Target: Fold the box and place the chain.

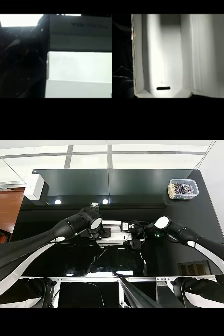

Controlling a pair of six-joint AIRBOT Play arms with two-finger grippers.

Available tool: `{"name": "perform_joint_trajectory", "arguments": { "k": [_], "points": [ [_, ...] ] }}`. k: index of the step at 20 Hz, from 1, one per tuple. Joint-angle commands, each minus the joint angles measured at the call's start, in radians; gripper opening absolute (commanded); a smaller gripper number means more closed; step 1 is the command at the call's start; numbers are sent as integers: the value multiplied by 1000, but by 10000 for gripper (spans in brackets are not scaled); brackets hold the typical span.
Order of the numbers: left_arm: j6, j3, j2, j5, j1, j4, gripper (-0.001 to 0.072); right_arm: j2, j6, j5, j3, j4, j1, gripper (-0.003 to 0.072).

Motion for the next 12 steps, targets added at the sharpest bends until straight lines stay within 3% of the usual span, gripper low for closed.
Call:
{"name": "perform_joint_trajectory", "arguments": {
  "k": [1, 2, 3, 4, 11, 12],
  "points": [
    [1, 0, -1, 18, -1, -8, 29, -1, -2, 0, 0, 0, 1, 428],
    [0, 0, 0, 16, -1, -8, 166, -1, -2, 0, 0, 0, 1, 428],
    [-3, 0, 0, 15, -1, -8, 395, -1, -2, 0, 0, 0, 1, 428],
    [-4, 0, 0, 14, -1, -8, 469, -1, -2, 0, 0, 0, 1, 428],
    [-3, 1, 0, 14, 8, 0, 447, -1, -2, 0, 0, 0, 1, 428],
    [-2, 0, 0, 13, 10, 0, 288, -1, -2, 0, 0, -1, 1, 428]
  ]
}}
